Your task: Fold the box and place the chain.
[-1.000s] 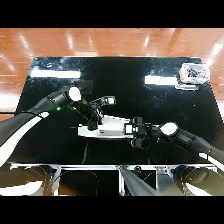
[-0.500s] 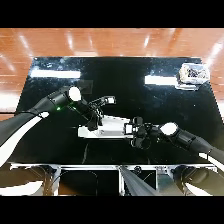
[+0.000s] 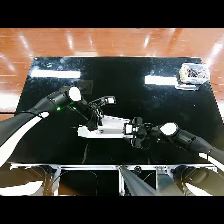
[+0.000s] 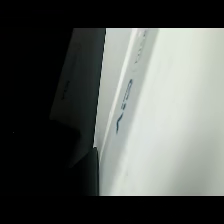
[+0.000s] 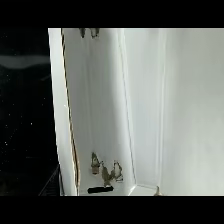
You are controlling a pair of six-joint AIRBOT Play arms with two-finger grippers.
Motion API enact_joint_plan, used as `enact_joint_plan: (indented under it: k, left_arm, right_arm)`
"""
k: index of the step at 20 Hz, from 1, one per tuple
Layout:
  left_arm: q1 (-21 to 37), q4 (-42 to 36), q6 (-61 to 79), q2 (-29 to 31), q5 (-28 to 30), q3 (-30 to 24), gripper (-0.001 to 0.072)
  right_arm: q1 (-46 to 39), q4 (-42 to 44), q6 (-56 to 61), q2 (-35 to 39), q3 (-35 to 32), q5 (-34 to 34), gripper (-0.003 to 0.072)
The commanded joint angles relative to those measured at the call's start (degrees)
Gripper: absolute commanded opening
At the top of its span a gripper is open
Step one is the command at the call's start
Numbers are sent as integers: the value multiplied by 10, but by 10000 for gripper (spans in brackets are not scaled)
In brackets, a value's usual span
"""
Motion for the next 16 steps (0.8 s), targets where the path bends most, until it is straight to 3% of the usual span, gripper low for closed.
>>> enact_joint_plan:
  k: [1,4,5,6,7,8,9,13,16]
  left_arm:
    - [0,-1,0,0,-1,0,19]
    - [0,-2,0,-4,-15,0,26]
    - [0,-2,-3,-5,-16,0,120]
    - [0,-3,-5,-5,-14,0,359]
    - [0,-2,-12,-5,-13,0,544]
    - [0,-2,-27,-4,-14,1,601]
    - [0,0,-41,-4,-16,3,629]
    - [1,6,-63,2,-33,24,630]
    - [2,76,-113,10,-59,39,630]
  right_arm:
    - [0,0,1,0,0,-2,554]
    - [0,0,0,0,0,-2,555]
    - [0,0,0,0,0,-2,554]
    - [0,0,0,0,0,-2,554]
    - [0,0,0,0,0,-2,555]
    - [0,0,0,0,0,-2,554]
    - [0,-1,0,0,0,-2,554]
    - [0,0,0,0,0,-3,554]
    - [0,0,0,0,0,-3,554]
